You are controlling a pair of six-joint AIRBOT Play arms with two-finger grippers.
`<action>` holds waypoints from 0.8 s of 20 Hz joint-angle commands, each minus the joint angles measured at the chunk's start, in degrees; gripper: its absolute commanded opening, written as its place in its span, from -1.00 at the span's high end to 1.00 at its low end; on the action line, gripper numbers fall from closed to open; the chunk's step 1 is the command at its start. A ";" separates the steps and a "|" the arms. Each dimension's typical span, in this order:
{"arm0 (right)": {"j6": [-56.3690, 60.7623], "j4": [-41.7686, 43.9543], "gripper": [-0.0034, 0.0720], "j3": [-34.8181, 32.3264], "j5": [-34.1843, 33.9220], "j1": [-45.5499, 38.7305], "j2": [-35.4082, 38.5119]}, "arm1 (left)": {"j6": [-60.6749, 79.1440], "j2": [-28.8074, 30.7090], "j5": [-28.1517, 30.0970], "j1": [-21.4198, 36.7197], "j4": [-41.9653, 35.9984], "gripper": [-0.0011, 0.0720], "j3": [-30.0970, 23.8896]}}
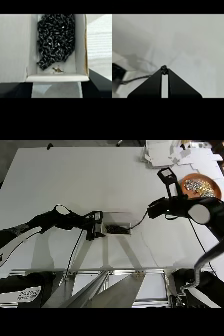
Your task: Fold the box and place the chain.
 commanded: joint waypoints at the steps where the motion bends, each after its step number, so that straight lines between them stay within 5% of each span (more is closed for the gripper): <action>1: -2.16 7.52 0.86 0.07 -1.29 4.98 10.45 | 0.02 0.04 -0.13 -0.02 0.02 0.41 -0.02; 9: -17.03 24.72 0.86 0.04 -10.78 15.17 14.91 | 0.00 0.04 -0.42 -0.04 0.00 0.41 -0.02; 16: -25.53 29.11 0.86 0.04 -16.15 20.68 3.41 | 0.00 0.04 -0.42 -0.02 0.02 0.41 -0.02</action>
